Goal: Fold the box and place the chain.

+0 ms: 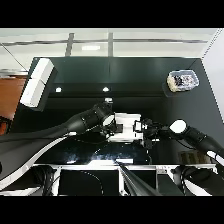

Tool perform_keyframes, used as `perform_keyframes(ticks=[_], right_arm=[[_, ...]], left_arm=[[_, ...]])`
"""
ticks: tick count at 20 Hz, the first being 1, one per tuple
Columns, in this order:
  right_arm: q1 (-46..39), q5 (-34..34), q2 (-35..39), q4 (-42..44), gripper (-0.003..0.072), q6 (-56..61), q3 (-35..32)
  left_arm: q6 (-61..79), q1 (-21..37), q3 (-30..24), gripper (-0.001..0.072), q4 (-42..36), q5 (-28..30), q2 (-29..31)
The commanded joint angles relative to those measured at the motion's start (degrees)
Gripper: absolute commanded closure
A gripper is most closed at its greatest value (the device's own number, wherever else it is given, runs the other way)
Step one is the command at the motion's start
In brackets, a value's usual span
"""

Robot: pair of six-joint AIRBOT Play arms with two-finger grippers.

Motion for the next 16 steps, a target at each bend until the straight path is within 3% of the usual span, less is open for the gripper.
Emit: perform_keyframes(ticks=[1,3,5,6,7,8,11,16], right_arm=[[0.07,0.00,-0.04,-0.02,0.0446,-0.02,-0.04],[0.07,0.02,-0.04,0.00,0.0446,-0.02,-0.04],[0.07,0.02,-0.02,0.00,0.0443,0.17,-0.04],[0.07,-0.09,0.02,0.02,0.0356,0.68,0.00],[0.07,-0.28,0.04,0.02,0.0090,1.90,0.13],[0.04,-0.15,0.22,-0.04,-0.0012,3.52,0.31],[-0.61,2.84,3.19,-2.51,-0.0012,7.28,1.01],[-3.76,9.27,7.23,-17.73,-0.0011,17.22,3.82]], left_arm=[[-0.04,0.02,0.09,0.0556,0.33,-0.55,-0.70],[0.90,-0.02,0.09,0.0683,0.04,-1.07,-1.16],[0.92,-0.04,0.17,0.0683,0.07,-1.09,-1.16],[1.33,0.00,0.31,0.0683,0.09,-1.14,-1.16],[2.54,0.00,0.48,0.0683,0.11,-1.62,-1.14],[2.82,0.00,0.61,0.0683,0.39,-2.60,-1.14],[2.80,0.02,0.63,0.0683,0.55,-3.48,-1.11],[2.75,0.02,0.66,0.0682,0.46,-0.85,-1.11]])
